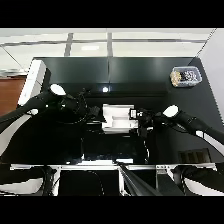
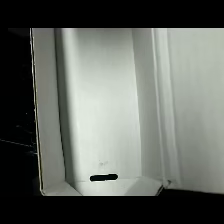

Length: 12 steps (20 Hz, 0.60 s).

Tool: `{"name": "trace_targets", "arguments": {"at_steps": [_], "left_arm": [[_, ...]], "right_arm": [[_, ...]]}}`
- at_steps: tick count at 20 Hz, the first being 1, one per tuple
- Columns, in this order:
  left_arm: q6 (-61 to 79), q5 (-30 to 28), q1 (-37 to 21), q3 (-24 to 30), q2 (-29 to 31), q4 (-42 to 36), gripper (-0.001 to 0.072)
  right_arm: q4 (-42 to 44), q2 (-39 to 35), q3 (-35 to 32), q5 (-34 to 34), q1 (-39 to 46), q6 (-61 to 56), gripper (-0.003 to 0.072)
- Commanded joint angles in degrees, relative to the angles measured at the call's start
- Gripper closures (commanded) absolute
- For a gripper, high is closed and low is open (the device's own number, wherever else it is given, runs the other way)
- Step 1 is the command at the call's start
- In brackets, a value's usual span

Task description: Fold the box and place the chain.

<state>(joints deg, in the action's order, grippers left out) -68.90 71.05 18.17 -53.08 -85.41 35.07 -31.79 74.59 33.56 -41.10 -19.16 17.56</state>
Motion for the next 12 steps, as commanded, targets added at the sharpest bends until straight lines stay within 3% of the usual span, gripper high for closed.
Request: {"name": "trace_targets", "arguments": {"at_steps": [1, 4, 9, 12], "left_arm": [[-6.8, -0.8, 2.3, -2.2, 0.0, 6.9, 0.0305], [-10.0, -3.3, 4.6, -3.2, 0.0, 8.1, 0.0305], [-20.9, -6.8, 8.7, -4.9, 0.0, 16.8, 0.0305], [-23.4, -10.2, 11.2, -5.2, 0.0, 17.0, 0.0306]], "right_arm": [[0.0, 0.0, 0.1, 0.0, 0.0, 0.0, 0.0482], [0.0, 0.0, 0.1, 0.0, 0.0, 0.0, 0.0482], [0.0, 0.0, 0.1, 0.0, 0.0, 0.0, 0.0482], [0.0, 0.0, 0.1, 0.0, 0.0, 0.0, 0.0482]]}}
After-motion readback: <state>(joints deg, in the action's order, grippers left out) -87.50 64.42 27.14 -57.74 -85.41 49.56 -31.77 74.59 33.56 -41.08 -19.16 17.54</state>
